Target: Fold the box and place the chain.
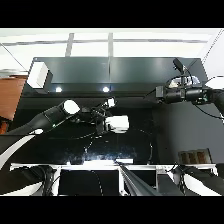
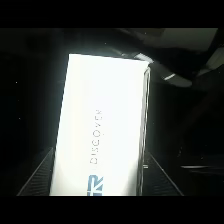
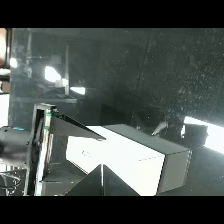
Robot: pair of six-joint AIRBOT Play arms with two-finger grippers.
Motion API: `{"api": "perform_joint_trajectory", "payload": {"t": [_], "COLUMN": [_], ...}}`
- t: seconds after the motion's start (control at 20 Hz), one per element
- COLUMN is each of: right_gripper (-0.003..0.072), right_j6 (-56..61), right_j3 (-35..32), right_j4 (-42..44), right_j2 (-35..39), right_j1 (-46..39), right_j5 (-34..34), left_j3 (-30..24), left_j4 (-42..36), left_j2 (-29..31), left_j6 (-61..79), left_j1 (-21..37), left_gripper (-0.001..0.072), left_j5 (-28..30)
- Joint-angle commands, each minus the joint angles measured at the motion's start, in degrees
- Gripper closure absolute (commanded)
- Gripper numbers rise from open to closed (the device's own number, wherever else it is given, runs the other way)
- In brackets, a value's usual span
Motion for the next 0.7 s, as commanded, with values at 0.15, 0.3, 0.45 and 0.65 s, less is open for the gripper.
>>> {"api": "perform_joint_trajectory", "payload": {"t": [0.15, 0.3, 0.45, 0.65], "right_gripper": [0.0664, 0.0664, 0.0664, 0.0664], "right_j6": [0.0, 0.0, 0.0, 0.0], "right_j3": [0.0, 0.0, 0.0, 0.0], "right_j4": [-0.8, -1.0, -1.0, -1.0], "right_j2": [0.0, 0.0, 0.0, 0.0], "right_j1": [0.1, 0.2, 0.2, 0.2], "right_j5": [-0.2, -0.2, -1.0, -1.6], "left_j3": [0.1, 0.1, 0.1, 0.5], "left_j4": [0.1, 2.4, 3.4, 4.5], "left_j2": [-3.5, -4.5, -4.5, -4.2], "left_j6": [0.1, 0.0, 0.0, -1.5], "left_j1": [0.0, -0.3, -1.4, -2.3], "left_gripper": [0.0, 0.0001, 0.0004, 0.0362], "left_j5": [0.3, 0.4, 0.7, 0.3]}}
